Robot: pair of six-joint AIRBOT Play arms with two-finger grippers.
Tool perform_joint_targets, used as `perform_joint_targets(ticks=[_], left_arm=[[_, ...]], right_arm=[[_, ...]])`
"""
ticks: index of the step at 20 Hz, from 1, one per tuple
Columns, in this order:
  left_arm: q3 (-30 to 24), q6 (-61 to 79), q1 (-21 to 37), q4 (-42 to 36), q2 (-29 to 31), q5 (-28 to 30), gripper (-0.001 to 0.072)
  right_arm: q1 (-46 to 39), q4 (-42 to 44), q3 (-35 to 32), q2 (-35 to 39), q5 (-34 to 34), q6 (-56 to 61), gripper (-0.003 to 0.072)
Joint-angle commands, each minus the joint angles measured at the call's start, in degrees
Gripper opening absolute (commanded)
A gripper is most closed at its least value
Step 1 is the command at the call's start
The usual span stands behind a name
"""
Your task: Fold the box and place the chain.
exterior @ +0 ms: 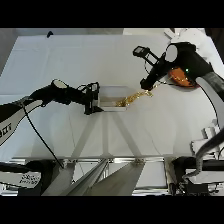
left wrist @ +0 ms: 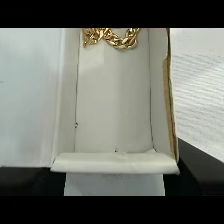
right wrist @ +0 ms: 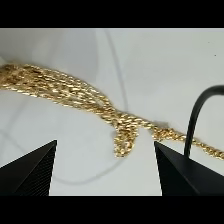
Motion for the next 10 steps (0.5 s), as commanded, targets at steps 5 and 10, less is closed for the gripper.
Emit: perform_joint_targets(ticks=[5, 10], left_arm=[[0.02, 0.0, -0.02, 0.02, 0.0, 0.02, 0.038], [0.02, 0.0, -0.02, 0.0, 0.0, 0.02, 0.038]], right_arm=[[-3.39, 0.44, -0.02, -10.05, -3.39, -7.04, 0.0696], [-3.39, 0.39, -0.02, -12.15, -1.46, -7.63, 0.0634]])
